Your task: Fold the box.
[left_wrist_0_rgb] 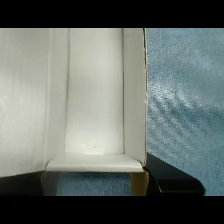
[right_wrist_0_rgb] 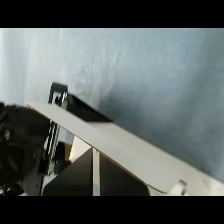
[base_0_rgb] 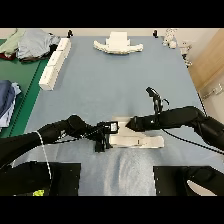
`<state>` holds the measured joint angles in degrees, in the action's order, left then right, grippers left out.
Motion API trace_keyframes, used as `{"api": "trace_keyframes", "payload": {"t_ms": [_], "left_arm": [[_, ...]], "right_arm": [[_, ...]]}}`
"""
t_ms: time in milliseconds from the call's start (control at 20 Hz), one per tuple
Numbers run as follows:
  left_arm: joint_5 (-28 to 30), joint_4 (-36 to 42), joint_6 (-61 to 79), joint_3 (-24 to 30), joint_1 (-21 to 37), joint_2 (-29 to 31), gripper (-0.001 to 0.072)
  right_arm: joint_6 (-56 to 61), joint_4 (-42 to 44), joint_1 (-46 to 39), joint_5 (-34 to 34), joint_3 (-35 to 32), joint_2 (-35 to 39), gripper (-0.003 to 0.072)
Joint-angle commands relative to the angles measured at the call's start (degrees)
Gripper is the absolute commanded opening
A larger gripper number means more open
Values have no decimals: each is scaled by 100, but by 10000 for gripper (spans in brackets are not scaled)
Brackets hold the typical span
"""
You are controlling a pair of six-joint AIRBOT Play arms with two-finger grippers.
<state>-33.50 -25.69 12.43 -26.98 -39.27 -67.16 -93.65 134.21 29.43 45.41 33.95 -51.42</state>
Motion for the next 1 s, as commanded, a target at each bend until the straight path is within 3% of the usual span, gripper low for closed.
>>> {"api": "trace_keyframes", "payload": {"t_ms": [0,250,450,700,950], "left_arm": [[4,0,2,-2,-4,-2,522],[4,0,2,-2,-4,-2,522],[4,0,2,-2,-4,-2,522],[4,0,2,-2,-4,-2,522],[4,0,2,-2,-4,-2,522]], "right_arm": [[-264,-92,17,-599,216,-675,45],[-590,-149,61,-481,245,-1620,45],[-782,-157,90,-487,245,-1930,45],[-855,-157,90,-481,247,-1746,45],[-909,-485,90,-192,247,-839,17]]}}
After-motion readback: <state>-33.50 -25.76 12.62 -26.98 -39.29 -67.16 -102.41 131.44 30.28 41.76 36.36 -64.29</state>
